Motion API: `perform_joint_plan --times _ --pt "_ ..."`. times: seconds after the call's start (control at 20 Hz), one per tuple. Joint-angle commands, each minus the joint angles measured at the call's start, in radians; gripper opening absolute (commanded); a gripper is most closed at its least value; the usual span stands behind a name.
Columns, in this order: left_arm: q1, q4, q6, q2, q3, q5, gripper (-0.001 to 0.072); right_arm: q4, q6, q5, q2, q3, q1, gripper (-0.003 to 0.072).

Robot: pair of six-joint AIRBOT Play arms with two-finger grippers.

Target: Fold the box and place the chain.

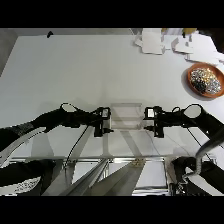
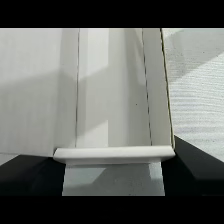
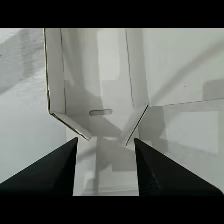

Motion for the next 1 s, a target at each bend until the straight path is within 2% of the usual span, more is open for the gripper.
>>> perform_joint_plan --times 0.0,0.05,0.1,0.15,0.65,0.95 --pt "0.000 0.000 0.000 0.000 0.000 0.000 0.0209 0.050 -0.006 -0.003 -0.022 -0.003 0.002 0.0275" --pt "0.000 0.000 0.000 0.000 0.000 0.000 0.0209 0.058 -0.006 0.006 -0.023 -0.004 0.002 0.0247" --pt "0.000 0.000 0.000 0.000 0.000 0.000 0.0209 0.058 -0.006 0.023 -0.026 -0.006 0.002 0.0188" --pt "0.000 0.000 0.000 0.000 0.000 0.000 0.0209 0.058 -0.006 0.034 -0.032 -0.008 0.002 0.0168" --pt "0.000 0.000 0.000 0.000 0.000 0.000 0.0209 0.182 -0.015 -0.001 -0.056 -0.016 0.004 0.0169" --pt "0.000 0.000 0.000 0.000 0.000 0.000 0.0209 0.212 -0.037 -0.064 -0.084 -0.016 0.069 0.0180"
